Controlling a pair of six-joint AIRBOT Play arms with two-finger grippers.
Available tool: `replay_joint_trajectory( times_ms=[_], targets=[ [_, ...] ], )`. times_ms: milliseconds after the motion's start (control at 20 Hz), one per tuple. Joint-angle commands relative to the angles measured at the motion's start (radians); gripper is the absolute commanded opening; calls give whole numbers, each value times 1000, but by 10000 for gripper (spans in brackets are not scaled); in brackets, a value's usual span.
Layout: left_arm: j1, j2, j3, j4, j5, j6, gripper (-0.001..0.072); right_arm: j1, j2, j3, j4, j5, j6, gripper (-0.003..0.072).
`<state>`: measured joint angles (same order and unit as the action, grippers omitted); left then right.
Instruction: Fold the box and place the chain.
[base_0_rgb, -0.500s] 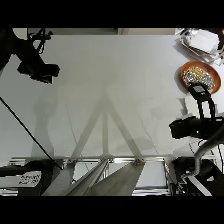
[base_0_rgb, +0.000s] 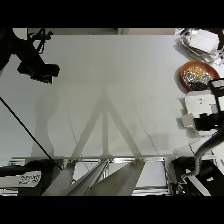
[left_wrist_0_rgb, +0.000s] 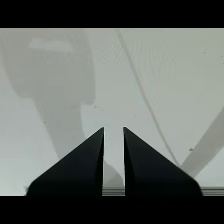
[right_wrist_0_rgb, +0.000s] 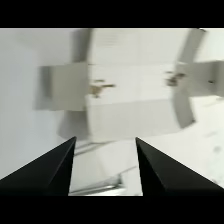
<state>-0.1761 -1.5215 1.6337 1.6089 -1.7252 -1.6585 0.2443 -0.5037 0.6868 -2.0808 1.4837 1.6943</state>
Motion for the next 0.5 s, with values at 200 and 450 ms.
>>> replay_joint_trajectory(
  times_ms=[200,450],
  targets=[
    [0,1,0,0,0,0,133,-447,-330,6,-231,-245,-167,579],
    [0,1,0,0,0,0,133,-636,-577,10,-270,-294,-205,583]
  ],
)
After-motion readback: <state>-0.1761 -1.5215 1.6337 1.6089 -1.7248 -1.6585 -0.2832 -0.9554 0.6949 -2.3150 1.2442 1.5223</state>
